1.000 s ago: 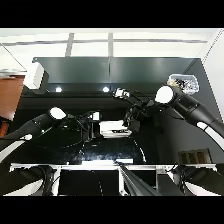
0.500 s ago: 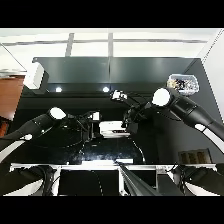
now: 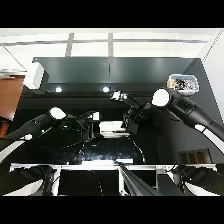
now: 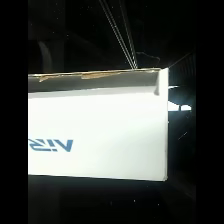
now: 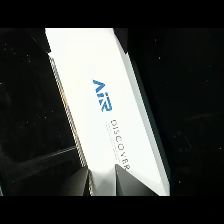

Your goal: Fold the box and place the chain.

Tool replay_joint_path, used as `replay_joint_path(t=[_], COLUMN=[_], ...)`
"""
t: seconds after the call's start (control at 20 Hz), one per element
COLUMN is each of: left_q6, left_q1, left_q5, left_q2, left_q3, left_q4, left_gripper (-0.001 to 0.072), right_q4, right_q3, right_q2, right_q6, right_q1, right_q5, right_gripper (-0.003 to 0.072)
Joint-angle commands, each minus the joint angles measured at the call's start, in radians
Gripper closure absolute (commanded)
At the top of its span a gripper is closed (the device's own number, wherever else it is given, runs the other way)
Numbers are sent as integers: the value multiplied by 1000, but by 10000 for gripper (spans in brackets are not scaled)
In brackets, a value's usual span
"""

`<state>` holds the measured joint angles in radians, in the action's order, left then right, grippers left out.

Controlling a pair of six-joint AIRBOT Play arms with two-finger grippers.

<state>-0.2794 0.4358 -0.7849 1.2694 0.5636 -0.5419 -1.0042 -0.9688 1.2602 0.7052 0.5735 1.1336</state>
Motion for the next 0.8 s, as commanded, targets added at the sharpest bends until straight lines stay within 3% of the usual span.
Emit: replay_joint_path(t=[0.0, 0.75], left_q6=[0, 0], left_q1=[0, 0], left_q5=[0, 0], left_q2=[0, 0], left_q3=[0, 0], left_q4=[0, 0], left_gripper=[319, 319], right_q4=[-2, -3], right_q3=[13, 29], right_q2=[1, 1], right_q6=[17, 74], right_q1=[2, 40], right_q5=[-19, -62], right_gripper=[519, 519])
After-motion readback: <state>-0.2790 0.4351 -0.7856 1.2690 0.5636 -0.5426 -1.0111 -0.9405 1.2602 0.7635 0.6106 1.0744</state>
